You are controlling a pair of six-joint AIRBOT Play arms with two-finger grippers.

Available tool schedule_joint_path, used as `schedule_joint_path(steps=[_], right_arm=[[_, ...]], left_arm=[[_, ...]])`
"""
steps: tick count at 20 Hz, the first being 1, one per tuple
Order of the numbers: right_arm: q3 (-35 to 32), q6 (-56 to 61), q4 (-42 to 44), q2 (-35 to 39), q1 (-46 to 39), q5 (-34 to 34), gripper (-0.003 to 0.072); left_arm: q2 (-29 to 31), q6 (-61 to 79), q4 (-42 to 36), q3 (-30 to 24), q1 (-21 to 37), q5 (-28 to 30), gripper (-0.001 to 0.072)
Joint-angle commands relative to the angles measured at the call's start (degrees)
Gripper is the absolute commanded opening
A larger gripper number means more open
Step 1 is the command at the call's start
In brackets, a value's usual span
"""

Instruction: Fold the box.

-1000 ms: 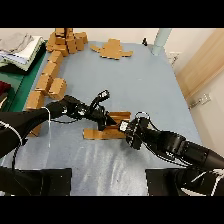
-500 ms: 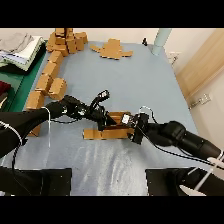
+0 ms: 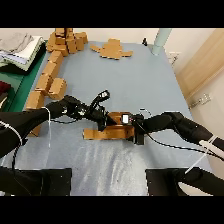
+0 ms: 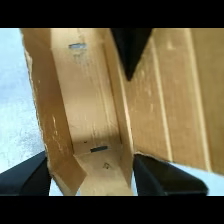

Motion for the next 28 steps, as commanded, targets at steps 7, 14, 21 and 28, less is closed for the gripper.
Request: schedule_joint_path(steps=[7,14,21,28], right_arm=[[0.42,-4.26,4.46,-1.77,-3.02,-1.11,0.0702],[0.39,-5.95,3.58,-1.31,-2.78,-2.67,0.0702],[0.44,-8.37,4.66,-3.17,-3.98,-1.97,0.0702],[0.90,-8.37,4.92,-3.74,-3.96,-1.97,0.0639]], left_arm=[[-0.04,0.00,-0.09,-0.02,0.02,0.15,0.0012],[-0.04,0.02,-0.09,-0.02,0.02,0.15,0.0012],[-0.04,0.02,-0.09,-0.02,0.02,0.15,0.0011],[-0.04,0.02,-0.09,-0.02,0.02,0.15,0.0011]])
